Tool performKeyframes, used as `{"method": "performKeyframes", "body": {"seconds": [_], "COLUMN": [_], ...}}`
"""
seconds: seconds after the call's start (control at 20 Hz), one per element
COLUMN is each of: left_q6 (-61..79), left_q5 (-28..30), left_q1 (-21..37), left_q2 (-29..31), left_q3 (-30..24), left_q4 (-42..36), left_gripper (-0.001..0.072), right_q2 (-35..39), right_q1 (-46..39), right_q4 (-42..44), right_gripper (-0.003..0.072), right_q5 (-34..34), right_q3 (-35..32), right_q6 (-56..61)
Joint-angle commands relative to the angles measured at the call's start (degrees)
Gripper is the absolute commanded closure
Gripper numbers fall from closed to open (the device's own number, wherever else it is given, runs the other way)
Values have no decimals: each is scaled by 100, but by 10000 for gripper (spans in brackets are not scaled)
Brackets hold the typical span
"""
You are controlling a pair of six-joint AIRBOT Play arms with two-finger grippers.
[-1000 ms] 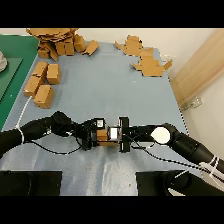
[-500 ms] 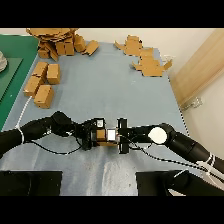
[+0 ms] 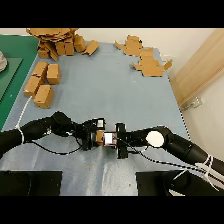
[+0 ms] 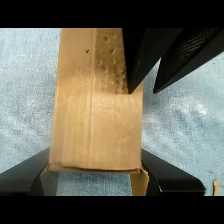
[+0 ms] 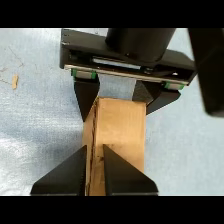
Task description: Fold the box.
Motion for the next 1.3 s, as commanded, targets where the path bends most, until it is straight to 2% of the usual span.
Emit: {"method": "performKeyframes", "body": {"seconds": [0.0,0.1,0.2,0.25,0.3,0.6,0.7,0.75,0.8,0.85,0.95,1.05,1.15,1.25], "left_q6": [-7,-7,-7,-7,-7,-7,-7,-7,-7,-7,-7,-7,-7,-7], "left_q5": [11,13,13,13,13,13,13,11,13,13,11,11,13,13], "left_q1": [0,0,0,0,0,0,0,0,0,0,0,0,0,0], "left_q2": [-2,-2,-2,-2,-2,-2,-2,-2,-2,-2,-2,-2,-2,-2], "left_q3": [7,7,7,7,7,7,7,7,7,7,7,7,7,7], "left_q4": [-4,-4,-4,-7,-7,-4,-4,-4,-7,-4,-4,-4,-4,-4], "left_gripper": [365,365,365,365,365,365,365,365,365,365,365,365,365,365], "right_q2": [-76,-101,-101,-101,-98,428,608,686,761,828,901,1054,1467,1991], "right_q1": [33,33,24,15,17,28,7,7,4,4,-22,-26,-11,105], "right_q4": [-20,-66,-197,-341,-437,-389,-621,-780,-962,-1161,-1537,-1495,-887,393], "right_gripper": [534,531,496,409,381,382,414,501,623,682,684,685,687,687], "right_q5": [70,13,-98,-153,-146,-168,-157,-81,55,234,662,723,136,-802], "right_q3": [-72,-72,-66,-66,-66,-44,-44,-44,-44,-46,-66,-168,-538,-1121], "right_q6": [125,127,186,361,411,413,695,1158,1978,3051,5796,7654,8668,9018]}}
